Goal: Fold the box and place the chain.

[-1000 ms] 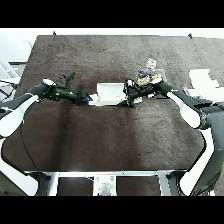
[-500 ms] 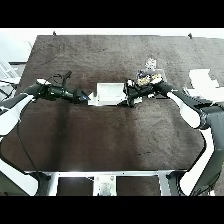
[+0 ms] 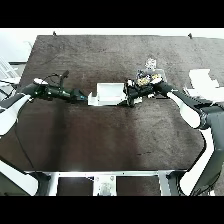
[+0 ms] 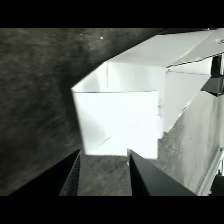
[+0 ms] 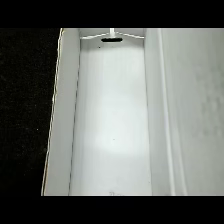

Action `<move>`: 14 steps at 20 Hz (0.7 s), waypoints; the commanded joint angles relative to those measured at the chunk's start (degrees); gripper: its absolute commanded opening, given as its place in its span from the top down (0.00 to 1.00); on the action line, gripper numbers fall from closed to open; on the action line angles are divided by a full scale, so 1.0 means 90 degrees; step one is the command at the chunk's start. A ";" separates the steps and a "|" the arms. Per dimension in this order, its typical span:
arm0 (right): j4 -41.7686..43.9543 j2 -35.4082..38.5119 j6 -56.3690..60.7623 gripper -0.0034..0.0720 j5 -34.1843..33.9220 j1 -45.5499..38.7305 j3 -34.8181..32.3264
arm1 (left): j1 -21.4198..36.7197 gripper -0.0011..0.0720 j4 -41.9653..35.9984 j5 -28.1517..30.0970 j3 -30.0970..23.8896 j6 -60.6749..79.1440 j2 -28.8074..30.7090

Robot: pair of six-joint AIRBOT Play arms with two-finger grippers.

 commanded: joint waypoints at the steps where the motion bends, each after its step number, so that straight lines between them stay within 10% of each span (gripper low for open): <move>1: 0.0000 0.0000 0.0002 0.17 0.0000 -0.0002 -0.0002 | 0.0323 0.51 0.0695 0.0007 -0.0002 -0.0512 0.0090; 3: 0.0000 0.0000 0.0002 0.17 0.0002 -0.0002 -0.0002 | 0.0238 0.51 0.0996 0.0206 -0.0002 -0.0787 0.0075; 5: 0.0000 0.0000 0.0002 0.17 0.0002 -0.0002 -0.0002 | -0.0061 0.94 0.1052 0.0610 -0.0002 -0.0923 0.0066; 14: 0.0000 0.0000 0.0002 0.17 0.0000 -0.0002 -0.0002 | -0.0835 0.96 0.0350 0.1396 0.0019 -0.0716 -0.0398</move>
